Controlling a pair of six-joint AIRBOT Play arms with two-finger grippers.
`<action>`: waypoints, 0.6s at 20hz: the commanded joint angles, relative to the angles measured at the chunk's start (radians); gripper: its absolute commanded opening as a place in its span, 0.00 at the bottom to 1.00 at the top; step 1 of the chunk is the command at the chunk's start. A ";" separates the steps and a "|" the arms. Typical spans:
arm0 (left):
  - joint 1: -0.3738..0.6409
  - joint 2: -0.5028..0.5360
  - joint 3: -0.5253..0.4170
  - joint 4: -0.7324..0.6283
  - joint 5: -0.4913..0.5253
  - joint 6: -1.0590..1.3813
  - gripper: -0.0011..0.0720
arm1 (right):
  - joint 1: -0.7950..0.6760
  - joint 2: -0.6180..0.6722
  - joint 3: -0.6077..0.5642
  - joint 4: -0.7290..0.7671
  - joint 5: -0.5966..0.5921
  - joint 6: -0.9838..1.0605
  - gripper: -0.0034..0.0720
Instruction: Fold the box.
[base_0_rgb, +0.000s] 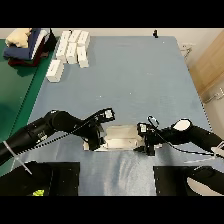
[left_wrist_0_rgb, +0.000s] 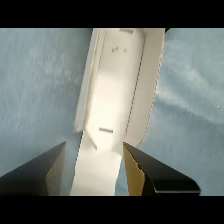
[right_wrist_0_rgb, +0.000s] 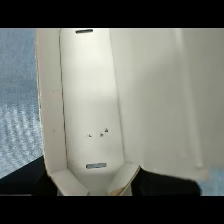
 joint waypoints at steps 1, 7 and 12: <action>0.035 0.126 0.001 0.248 -0.216 -0.400 0.76 | 0.001 0.001 0.000 0.001 0.001 0.000 0.76; 0.037 0.259 0.008 -0.074 -0.373 -0.734 0.04 | 0.001 0.001 0.000 0.001 0.001 0.000 0.76; 0.037 0.052 0.091 -0.292 -0.175 -0.732 0.04 | 0.001 0.001 0.000 0.001 0.001 0.000 0.76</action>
